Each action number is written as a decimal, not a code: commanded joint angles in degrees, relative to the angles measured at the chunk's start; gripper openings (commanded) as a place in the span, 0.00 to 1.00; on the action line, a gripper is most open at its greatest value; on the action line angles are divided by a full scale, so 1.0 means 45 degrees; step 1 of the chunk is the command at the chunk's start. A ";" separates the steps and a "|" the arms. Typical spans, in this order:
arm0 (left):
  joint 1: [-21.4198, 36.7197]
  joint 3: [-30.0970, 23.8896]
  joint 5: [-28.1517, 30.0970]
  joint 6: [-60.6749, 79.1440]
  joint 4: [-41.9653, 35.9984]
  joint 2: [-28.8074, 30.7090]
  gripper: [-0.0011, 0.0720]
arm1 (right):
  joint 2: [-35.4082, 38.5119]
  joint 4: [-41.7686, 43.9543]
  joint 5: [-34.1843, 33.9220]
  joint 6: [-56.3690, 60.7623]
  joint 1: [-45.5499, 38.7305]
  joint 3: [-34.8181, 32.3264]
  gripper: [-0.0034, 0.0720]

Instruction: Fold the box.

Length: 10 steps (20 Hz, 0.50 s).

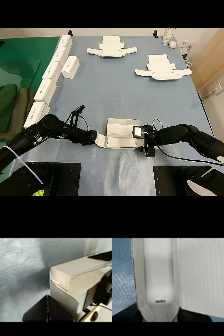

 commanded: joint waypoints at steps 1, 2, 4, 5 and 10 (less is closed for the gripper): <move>0.0010 0.0107 -0.0141 0.0126 -0.0204 -0.0005 0.04 | 0.0015 0.0005 0.0005 0.0000 0.0000 0.0010 0.73; 0.0010 0.0170 -0.0141 0.0131 -0.0204 -0.0005 0.04 | 0.0015 0.0005 0.0005 0.0000 0.0000 0.0010 0.73; 0.0010 0.0301 -0.0141 0.0165 -0.0204 -0.0005 0.04 | 0.0015 0.0005 0.0005 0.0005 0.0000 0.0010 0.73; 0.0010 0.0355 -0.0151 0.0160 -0.0204 0.0000 0.04 | 0.0015 0.0005 0.0005 0.0000 0.0000 0.0010 0.73; 0.0010 0.0495 -0.0398 0.0155 -0.0204 -0.0005 0.47 | 0.0015 0.0005 0.0005 0.0000 0.0000 0.0010 0.73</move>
